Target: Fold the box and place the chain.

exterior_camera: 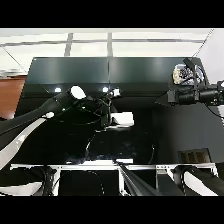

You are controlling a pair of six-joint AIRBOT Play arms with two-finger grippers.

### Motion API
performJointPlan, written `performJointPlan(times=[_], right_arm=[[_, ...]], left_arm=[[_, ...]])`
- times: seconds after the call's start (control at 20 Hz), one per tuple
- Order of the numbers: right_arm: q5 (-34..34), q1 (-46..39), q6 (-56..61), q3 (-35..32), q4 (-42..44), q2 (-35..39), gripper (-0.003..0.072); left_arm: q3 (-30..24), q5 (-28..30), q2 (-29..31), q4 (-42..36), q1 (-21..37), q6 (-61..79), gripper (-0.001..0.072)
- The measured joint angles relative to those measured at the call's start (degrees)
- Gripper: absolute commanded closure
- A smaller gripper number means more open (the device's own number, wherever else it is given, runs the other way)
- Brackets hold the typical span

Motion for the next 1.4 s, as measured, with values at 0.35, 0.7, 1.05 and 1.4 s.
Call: performJointPlan(times=[0.35,0.7,1.05,1.4], right_arm=[[0.0,0.0,0.0,0.0,-0.2,0.0,0.0674],[0.0,0.0,0.5,0.0,-0.3,0.0,0.0673],[0.0,0.0,0.9,0.0,-0.3,0.0,0.0673],[0.0,0.0,0.9,0.0,-0.3,0.0,0.0673]], left_arm=[[0.1,-0.5,-0.1,1.9,-0.5,-0.4,-0.0001],[0.1,2.4,-0.2,7.9,-4.0,-0.5,-0.0002],[0.1,13.9,-1.3,9.2,-9.0,-1.9,-0.0001],[0.1,16.5,-3.5,3.0,-9.9,-1.7,0.0]])
